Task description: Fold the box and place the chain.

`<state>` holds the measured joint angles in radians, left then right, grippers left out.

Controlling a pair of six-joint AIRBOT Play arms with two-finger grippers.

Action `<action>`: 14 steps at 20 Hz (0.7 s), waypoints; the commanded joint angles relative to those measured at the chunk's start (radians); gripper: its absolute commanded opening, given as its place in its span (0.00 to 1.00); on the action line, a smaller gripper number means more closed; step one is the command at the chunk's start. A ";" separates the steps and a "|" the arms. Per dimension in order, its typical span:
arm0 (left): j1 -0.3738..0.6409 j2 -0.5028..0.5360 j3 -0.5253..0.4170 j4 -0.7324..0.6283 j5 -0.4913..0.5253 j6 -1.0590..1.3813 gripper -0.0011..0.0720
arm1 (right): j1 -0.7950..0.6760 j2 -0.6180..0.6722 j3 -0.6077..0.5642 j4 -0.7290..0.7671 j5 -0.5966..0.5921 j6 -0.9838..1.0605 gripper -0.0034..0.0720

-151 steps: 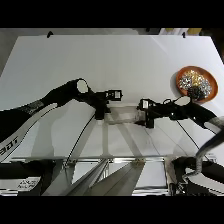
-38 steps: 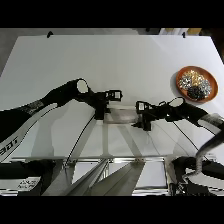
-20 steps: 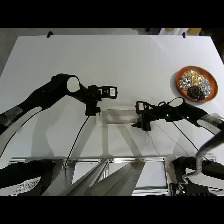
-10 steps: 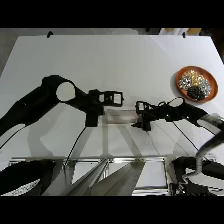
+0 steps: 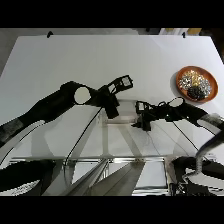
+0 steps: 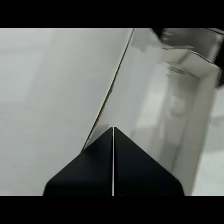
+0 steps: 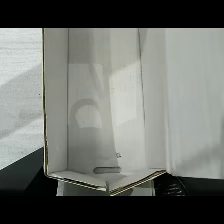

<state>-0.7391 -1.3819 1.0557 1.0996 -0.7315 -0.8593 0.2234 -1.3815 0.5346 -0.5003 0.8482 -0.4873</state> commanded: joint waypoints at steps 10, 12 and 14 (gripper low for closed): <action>0.016 -0.109 0.000 -0.014 0.044 -0.064 0.02 | 0.000 0.001 0.000 0.000 0.001 0.000 0.57; 0.019 -0.052 0.000 -0.004 0.018 -0.063 0.02 | 0.000 0.001 0.000 0.000 0.001 0.000 0.57; 0.023 0.023 0.000 0.034 -0.042 -0.061 0.02 | 0.000 0.001 0.000 0.000 0.001 0.000 0.57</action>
<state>-0.7197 -1.4322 1.0550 1.0996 -0.7147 -0.9234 0.2230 -1.3815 0.5346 -0.5007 0.8486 -0.4873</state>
